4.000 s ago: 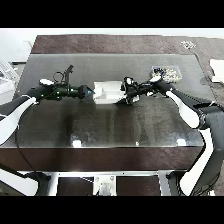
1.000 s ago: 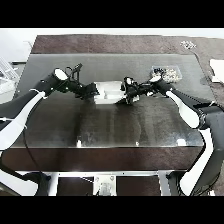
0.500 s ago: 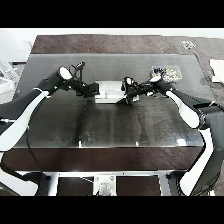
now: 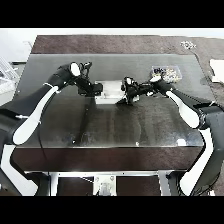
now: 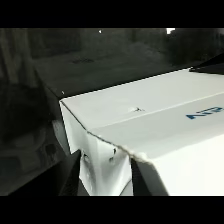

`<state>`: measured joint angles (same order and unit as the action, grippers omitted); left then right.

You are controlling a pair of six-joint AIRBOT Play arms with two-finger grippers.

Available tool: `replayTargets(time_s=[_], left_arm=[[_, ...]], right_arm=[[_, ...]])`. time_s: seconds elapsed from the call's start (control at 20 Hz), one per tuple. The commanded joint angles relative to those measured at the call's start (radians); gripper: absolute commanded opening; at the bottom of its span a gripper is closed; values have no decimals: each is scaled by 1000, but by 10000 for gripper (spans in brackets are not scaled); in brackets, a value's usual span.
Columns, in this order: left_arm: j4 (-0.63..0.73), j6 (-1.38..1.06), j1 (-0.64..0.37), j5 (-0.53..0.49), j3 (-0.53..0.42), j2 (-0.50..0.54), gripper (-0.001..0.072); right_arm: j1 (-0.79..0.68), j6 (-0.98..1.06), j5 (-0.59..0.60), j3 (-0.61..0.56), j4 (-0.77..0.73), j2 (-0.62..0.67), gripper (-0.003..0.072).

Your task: Fold the box and place the chain.

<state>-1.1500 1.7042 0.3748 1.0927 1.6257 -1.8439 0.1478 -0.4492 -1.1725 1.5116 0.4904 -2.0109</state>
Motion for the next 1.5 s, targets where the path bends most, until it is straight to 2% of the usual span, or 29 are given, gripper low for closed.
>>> replayTargets(time_s=[0.0, 0.4, 1.0, 1.25, 1.45], left_arm=[[-106, 95, 17, 52, 34, -12, 357], [-137, 138, 15, 144, 99, -39, 358], [-175, 138, 44, 76, 121, -65, 356], [-205, 140, 68, 161, 225, -142, 348], [-212, 148, 68, 189, 252, -155, 347]], right_arm=[[0, 0, 0, 0, -1, 0, 582], [0, 0, 0, 0, -1, 0, 582], [0, 0, 0, 0, -1, 0, 582], [0, 0, 0, 0, -1, 0, 582], [0, 0, 0, 0, -1, 0, 582]])
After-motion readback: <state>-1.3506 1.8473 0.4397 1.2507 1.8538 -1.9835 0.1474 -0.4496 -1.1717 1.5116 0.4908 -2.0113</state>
